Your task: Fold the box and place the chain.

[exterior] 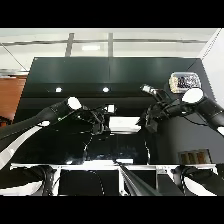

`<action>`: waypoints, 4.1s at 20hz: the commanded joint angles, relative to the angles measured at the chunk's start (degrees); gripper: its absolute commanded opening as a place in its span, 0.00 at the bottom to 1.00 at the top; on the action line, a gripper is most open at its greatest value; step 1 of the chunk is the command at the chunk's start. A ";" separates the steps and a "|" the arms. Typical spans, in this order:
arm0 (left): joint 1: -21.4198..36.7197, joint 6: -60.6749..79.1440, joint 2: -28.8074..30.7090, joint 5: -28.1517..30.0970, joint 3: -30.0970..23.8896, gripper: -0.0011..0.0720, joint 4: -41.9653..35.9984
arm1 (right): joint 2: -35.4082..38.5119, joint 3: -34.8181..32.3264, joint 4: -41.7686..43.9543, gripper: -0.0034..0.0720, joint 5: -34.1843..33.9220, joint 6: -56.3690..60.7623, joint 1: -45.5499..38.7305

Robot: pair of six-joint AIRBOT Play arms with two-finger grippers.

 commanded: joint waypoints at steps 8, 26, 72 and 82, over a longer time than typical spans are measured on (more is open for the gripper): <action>0.00 0.02 0.00 0.00 0.04 0.39 0.00 | -1.20 -13.66 24.37 0.07 -10.01 18.53 -1.81; 0.04 0.00 0.07 -0.33 0.04 0.40 0.00 | -1.14 -11.02 13.38 0.07 -16.85 24.83 2.34; -10.84 -28.57 -8.50 -8.17 21.88 0.99 7.41 | 14.91 -1.44 -0.13 0.07 -2.69 28.02 -25.27; -13.84 -28.55 -8.50 -8.13 21.88 0.99 12.90 | 14.91 -1.44 -0.11 0.07 -2.67 28.02 -25.27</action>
